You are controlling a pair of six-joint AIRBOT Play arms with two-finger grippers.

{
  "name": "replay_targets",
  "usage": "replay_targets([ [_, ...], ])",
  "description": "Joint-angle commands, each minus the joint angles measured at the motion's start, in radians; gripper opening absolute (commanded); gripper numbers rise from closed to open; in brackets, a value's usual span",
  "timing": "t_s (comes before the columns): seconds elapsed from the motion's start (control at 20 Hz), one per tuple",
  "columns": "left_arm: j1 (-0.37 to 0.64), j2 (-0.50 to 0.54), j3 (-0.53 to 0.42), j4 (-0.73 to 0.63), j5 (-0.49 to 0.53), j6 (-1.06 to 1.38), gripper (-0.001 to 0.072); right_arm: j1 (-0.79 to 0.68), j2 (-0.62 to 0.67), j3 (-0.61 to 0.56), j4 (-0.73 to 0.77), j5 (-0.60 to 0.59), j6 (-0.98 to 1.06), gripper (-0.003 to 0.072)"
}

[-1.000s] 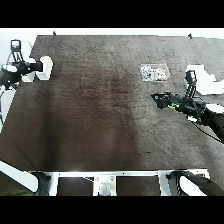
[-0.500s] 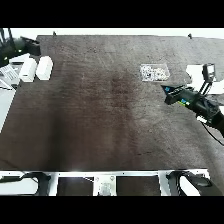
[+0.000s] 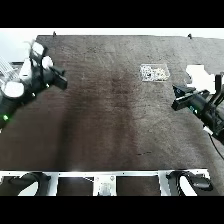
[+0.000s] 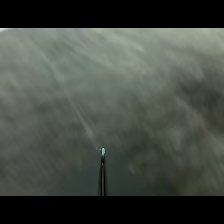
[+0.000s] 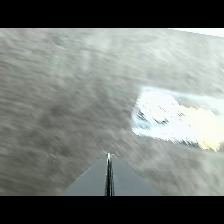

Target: Fold the box and place the chain.

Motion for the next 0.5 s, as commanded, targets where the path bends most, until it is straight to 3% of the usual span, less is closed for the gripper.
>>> replay_targets([
  [0.0,-0.053,0.026,-0.184,-0.36,0.035,0.358,0.0016,-0.001,0.087,-0.138,-0.006,-0.148,0.0,0.001],
  [0.1,-0.065,0.026,-0.228,-0.549,-0.004,0.553,0.0016,0.0,0.129,-0.211,-0.006,-0.203,0.0,0.001],
  [0.25,-0.069,0.026,-0.273,-0.729,-0.057,0.75,0.0015,0.001,0.211,-0.29,-0.006,-0.241,0.0,0.001],
  [0.45,-0.069,0.024,-0.311,-0.803,-0.015,0.805,0.002,-0.001,0.284,-0.331,-0.006,-0.241,0.001,0.0011],
])
